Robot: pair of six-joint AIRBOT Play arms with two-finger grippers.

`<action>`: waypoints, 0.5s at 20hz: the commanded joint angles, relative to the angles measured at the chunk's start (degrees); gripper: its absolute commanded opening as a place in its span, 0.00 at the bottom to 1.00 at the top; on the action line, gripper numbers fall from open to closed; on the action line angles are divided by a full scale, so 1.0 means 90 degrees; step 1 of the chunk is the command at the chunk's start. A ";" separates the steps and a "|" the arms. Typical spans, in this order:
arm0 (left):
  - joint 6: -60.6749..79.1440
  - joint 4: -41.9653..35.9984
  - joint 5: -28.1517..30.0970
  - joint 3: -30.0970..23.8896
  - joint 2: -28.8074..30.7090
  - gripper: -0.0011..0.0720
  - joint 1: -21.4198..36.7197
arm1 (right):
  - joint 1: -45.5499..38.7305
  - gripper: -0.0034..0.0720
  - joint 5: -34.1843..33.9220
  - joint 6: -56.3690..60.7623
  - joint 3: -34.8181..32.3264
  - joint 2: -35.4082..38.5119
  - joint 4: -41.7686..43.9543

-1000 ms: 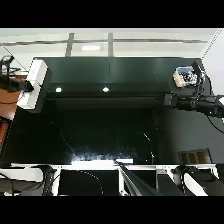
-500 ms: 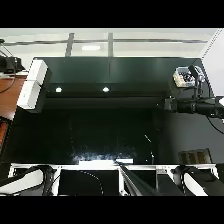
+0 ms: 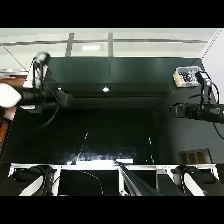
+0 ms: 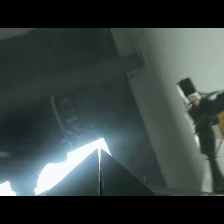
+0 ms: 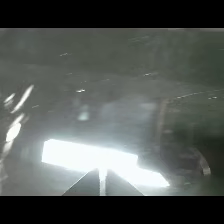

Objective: Fold the box and place the chain.

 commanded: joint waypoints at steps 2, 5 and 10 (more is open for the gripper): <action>-0.0328 0.0452 0.0554 -0.0865 0.0576 0.05 -0.0459 | -0.0002 0.10 -0.0517 0.0063 -0.0180 0.0095 -0.0865; -0.0328 0.0406 0.0566 -0.0865 0.0559 0.05 -0.0469 | -0.0002 0.10 -0.0515 0.0063 -0.0180 0.0095 -0.0862; -0.0323 0.0406 0.0571 -0.0867 0.0556 0.05 -0.0469 | -0.0002 0.10 -0.0515 0.0063 -0.0180 0.0095 -0.0862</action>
